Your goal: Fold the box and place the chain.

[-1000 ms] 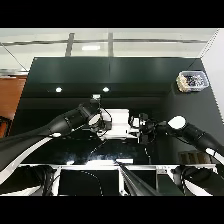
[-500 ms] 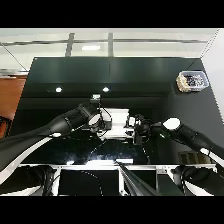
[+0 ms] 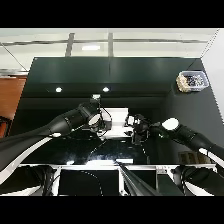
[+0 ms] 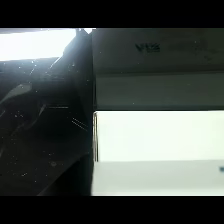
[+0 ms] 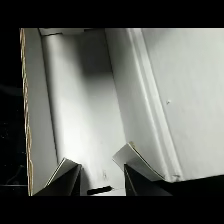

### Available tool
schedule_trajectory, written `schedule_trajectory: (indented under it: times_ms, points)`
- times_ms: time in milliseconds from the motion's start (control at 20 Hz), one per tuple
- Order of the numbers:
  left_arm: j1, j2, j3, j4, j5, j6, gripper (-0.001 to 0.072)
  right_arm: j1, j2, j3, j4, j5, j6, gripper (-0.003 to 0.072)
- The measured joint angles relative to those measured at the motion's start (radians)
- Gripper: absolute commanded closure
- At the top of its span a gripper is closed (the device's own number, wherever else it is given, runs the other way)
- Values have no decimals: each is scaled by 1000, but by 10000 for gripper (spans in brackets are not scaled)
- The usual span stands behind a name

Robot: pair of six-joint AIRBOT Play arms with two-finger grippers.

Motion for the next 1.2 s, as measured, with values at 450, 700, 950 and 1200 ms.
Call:
schedule_trajectory:
  times_ms: [450,700,950,1200]
  points:
    - [0,0,0,0,1,1,684,0,0,0,-1,-1,49,620]
    - [0,0,0,0,2,1,684,-36,53,0,-55,-5,182,682]
    - [0,0,0,0,3,3,684,-255,230,0,-259,2,708,678]
    - [0,0,0,0,3,1,684,-530,257,-35,-398,99,1341,678]
